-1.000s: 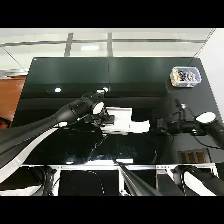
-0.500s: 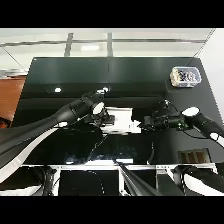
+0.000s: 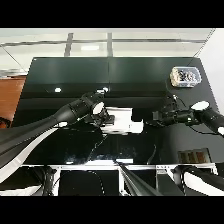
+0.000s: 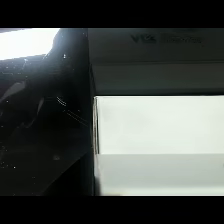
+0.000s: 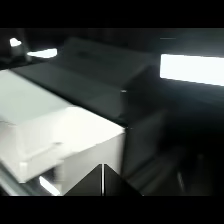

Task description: Fold the box and place the chain.

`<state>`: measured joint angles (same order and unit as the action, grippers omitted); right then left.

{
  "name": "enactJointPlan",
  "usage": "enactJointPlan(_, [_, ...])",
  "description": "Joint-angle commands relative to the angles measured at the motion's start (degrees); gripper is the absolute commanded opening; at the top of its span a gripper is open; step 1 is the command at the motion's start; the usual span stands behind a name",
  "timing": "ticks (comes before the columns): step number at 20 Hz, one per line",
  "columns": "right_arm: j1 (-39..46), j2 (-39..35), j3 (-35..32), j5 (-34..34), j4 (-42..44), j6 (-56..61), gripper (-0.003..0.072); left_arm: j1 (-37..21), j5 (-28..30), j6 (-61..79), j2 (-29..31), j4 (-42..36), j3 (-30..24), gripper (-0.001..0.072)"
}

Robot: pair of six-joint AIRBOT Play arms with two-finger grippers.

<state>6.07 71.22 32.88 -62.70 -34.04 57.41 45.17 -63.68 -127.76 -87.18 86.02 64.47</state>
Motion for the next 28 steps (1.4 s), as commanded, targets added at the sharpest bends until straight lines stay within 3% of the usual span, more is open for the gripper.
enactJointPlan(1, [2.6, 0.0, -1.7, -0.6, -7.0, 4.1, 0.0007, 0.0, 0.0, 0.0, 0.0, 0.0, 0.0, 0.0027])
enactJointPlan(5, [-0.3, 0.1, -7.3, 3.8, -0.6, 2.1, 0.0007, 0.0, 0.0, 0.0, 0.0, 0.1, 0.0, 0.0026])
enactJointPlan(12, [-10.8, 0.8, -7.5, 13.9, 11.3, -1.0, 0.0007, 0.0, 0.0, 0.0, 0.0, 0.0, 0.0, 0.0026])
enactJointPlan(19, [-8.7, 0.8, -5.5, 5.0, 12.7, -7.5, 0.0015, 0.0, 0.0, 0.0, 0.0, 0.0, 0.0, 0.0027])
enactJointPlan(20, [-8.4, 0.8, -4.7, 3.6, 12.9, -7.5, 0.0221, 0.0, 0.0, 0.0, 0.0, 0.0, 0.0, 0.0027])
enactJointPlan(21, [-8.2, 0.8, -3.7, 2.5, 12.9, -7.3, 0.0488, 0.0, 0.0, 0.0, 0.0, 0.0, 0.0, 0.0027])
enactJointPlan(22, [-8.2, 0.8, -2.8, 1.6, 12.9, -7.3, 0.0571, 0.0, 0.0, 0.0, 0.0, 0.0, 0.0, 0.0027])
enactJointPlan(28, [-9.3, 0.8, -1.7, -0.4, 14.3, -7.3, 0.0568, 0.0, 0.0, 0.0, 0.0, 0.0, 0.0, 0.0027])
